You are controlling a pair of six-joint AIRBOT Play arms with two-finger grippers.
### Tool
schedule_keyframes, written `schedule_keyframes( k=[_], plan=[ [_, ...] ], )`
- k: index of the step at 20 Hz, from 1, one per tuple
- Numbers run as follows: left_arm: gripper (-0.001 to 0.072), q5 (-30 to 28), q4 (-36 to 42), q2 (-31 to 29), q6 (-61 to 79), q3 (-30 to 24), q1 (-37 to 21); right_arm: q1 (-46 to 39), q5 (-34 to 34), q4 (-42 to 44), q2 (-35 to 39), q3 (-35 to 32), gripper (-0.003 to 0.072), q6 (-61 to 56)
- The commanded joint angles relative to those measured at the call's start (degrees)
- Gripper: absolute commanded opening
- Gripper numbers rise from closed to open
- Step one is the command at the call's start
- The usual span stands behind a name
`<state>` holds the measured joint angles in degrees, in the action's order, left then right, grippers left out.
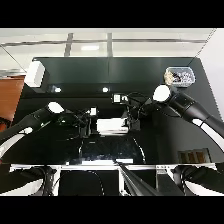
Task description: Fold the box and place the chain.
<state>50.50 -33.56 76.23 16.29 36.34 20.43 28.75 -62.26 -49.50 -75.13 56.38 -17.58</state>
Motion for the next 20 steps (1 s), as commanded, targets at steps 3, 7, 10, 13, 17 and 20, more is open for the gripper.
schedule_keyframes(
  k=[3, 7, 10, 13, 17, 20],
  plan=[
    [0.0343, 0.1, -0.1, 0.0, 0.2, 0.0, 0.0, 0.4, -0.2, -0.1, 0.0, 0.0, 0.0299, 0.0],
    [0.0343, 0.1, -0.1, 0.0, 0.2, 0.0, 0.0, 0.8, -0.7, -0.1, 0.0, 0.0, 0.0157, 0.0],
    [0.0343, 0.1, -0.1, 0.0, 0.2, 0.0, 0.0, 1.1, -0.7, -0.1, 0.0, 0.0, 0.0159, 0.0],
    [0.0343, 0.1, 0.0, 0.0, 0.2, 0.0, 0.0, 1.4, -0.7, -0.1, 0.0, -0.3, 0.0159, 0.0],
    [0.0343, 0.1, -0.1, 0.0, 0.2, 0.0, 0.0, 1.4, -0.7, -0.3, 0.0, -0.3, 0.0208, 0.0],
    [0.0342, 0.1, -0.1, 0.0, 0.2, 0.0, 0.0, 1.4, -0.7, -0.5, 0.0, -0.3, 0.0208, 0.0]
  ],
)
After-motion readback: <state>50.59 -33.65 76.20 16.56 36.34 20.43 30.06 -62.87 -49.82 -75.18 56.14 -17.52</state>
